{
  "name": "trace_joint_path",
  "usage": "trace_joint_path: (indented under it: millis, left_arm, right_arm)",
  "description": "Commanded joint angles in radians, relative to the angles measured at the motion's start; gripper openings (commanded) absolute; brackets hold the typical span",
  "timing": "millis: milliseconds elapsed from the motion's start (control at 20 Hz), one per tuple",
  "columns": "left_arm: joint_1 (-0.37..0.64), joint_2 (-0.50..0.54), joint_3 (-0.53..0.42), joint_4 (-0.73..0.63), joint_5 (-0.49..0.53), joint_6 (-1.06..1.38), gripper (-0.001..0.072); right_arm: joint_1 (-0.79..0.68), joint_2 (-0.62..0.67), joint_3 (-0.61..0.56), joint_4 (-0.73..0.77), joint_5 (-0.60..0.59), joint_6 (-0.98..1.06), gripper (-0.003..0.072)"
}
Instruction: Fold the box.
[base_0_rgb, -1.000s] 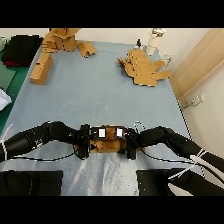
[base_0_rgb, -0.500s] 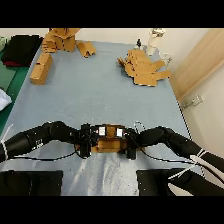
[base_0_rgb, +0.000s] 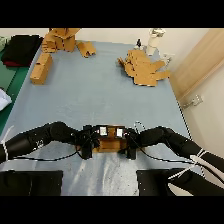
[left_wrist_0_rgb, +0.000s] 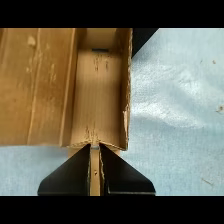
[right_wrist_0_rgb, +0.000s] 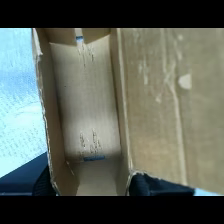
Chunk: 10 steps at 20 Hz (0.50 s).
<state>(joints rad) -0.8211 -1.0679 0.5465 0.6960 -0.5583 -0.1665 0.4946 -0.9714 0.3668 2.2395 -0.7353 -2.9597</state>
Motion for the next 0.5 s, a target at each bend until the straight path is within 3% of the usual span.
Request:
trace_joint_path:
  millis: [0,200,250,300,350,450]
  left_arm:
    - [-0.038,-0.003,0.001,-0.016,0.032,0.003,0.0091]
    - [-0.044,-0.008,0.001,-0.016,0.092,0.002,0.0099]
    - [-0.044,-0.008,0.001,-0.016,0.1,0.002,0.0263]
    - [-0.044,-0.008,0.001,-0.016,0.099,0.0,0.0471]
    - [-0.044,-0.008,0.001,-0.016,0.098,-0.009,0.0528]
    - [-0.044,-0.008,0.001,-0.016,0.081,-0.009,0.0529]
  right_arm:
    - [0.0,0.0,0.0,0.0,0.0,0.0,0.034]
    - [0.0,0.0,0.0,0.0,0.0,0.0,0.034]
    - [0.0,0.0,0.0,0.0,0.0,0.0,0.034]
    - [0.0,0.0,0.0,0.0,0.0,0.0,0.034]
    - [0.0,0.0,0.0,0.0,0.0,0.0,0.034]
    - [0.0,0.0,0.0,0.0,0.0,0.0,0.034]
